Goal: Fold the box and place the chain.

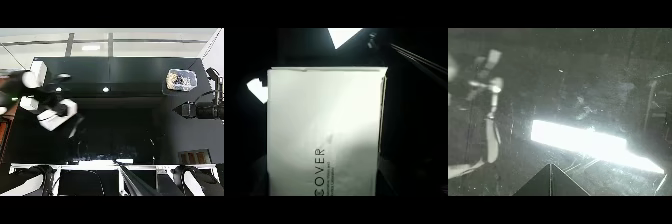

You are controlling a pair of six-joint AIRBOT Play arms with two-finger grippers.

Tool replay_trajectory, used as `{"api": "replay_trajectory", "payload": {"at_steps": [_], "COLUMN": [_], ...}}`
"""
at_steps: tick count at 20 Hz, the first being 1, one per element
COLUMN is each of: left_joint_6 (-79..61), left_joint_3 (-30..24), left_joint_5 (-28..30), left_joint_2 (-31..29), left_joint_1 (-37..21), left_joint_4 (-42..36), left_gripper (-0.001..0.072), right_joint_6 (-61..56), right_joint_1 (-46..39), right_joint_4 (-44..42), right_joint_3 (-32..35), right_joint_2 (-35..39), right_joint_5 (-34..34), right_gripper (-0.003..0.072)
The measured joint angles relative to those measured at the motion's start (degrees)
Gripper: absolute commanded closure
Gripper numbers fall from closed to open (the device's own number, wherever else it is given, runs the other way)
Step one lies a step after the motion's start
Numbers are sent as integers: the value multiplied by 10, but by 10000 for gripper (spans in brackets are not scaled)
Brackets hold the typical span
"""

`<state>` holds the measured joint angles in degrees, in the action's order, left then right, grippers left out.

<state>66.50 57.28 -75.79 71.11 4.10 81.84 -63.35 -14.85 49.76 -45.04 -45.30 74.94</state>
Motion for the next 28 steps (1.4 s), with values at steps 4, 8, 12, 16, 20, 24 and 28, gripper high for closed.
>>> {"api": "replay_trajectory", "payload": {"at_steps": [4, 8, 12, 16, 20, 24, 28], "left_joint_6": [38, 19, -71, -182, -219, -219, -212], "left_joint_3": [-61, -121, -142, -148, -149, -143, -134], "left_joint_5": [-10, 17, 78, 157, 241, 293, 313], "left_joint_2": [-44, -61, -63, -61, -58, -43, -25], "left_joint_1": [-203, -379, -455, -430, -387, -371, -365], "left_joint_4": [9, -24, -61, -89, -73, -73, -89], "left_gripper": [435, 435, 412, 412, 417, 414, -2], "right_joint_6": [-1, -1, -10, -23, -32, -41, -47], "right_joint_1": [0, 0, 0, 0, 0, 0, 0], "right_joint_4": [0, -1, -2, -2, -2, -2, -1], "right_joint_3": [0, 0, 0, 0, 0, 0, 0], "right_joint_2": [0, 0, 0, 0, 0, -1, -1], "right_joint_5": [-3, -9, -23, -28, -29, -30, -29], "right_gripper": [672, 672, 672, 672, 672, 672, 672]}}
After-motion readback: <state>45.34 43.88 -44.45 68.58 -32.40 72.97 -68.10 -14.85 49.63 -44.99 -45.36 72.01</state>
